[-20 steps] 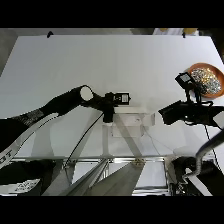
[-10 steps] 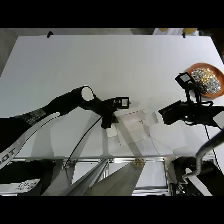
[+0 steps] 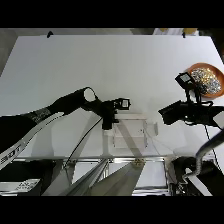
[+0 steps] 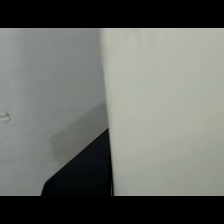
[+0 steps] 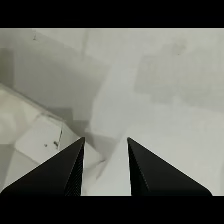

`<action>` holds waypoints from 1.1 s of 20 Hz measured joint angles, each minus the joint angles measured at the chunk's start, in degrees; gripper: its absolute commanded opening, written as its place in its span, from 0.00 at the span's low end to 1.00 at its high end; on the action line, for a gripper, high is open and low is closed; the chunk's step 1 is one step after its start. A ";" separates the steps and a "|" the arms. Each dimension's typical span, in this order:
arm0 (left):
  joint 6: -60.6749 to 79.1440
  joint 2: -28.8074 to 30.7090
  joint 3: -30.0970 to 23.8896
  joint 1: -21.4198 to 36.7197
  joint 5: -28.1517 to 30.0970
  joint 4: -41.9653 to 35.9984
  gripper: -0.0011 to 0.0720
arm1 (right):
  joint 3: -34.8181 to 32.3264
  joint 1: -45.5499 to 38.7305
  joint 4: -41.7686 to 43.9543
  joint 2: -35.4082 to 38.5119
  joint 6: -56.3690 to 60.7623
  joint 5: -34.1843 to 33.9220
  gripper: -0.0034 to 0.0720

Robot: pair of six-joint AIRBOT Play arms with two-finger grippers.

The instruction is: Fold the box and place the chain.

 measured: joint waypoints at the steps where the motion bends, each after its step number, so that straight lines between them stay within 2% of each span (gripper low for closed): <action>1: 0.00 0.02 0.00 -0.33 0.07 0.11 0.02 | 0.00 -0.02 0.00 0.00 0.00 -0.02 0.44; 5: -0.02 1.11 -0.07 -1.38 1.60 1.66 0.02 | 0.00 -0.02 0.00 0.00 0.00 0.00 0.44; 13: -10.27 5.07 -0.04 -1.66 9.90 10.82 0.02 | 0.00 0.00 0.02 0.00 0.00 0.07 0.44; 22: -14.10 2.91 0.00 -1.66 11.82 12.81 0.02 | 0.00 -0.02 0.00 0.00 0.00 0.02 0.44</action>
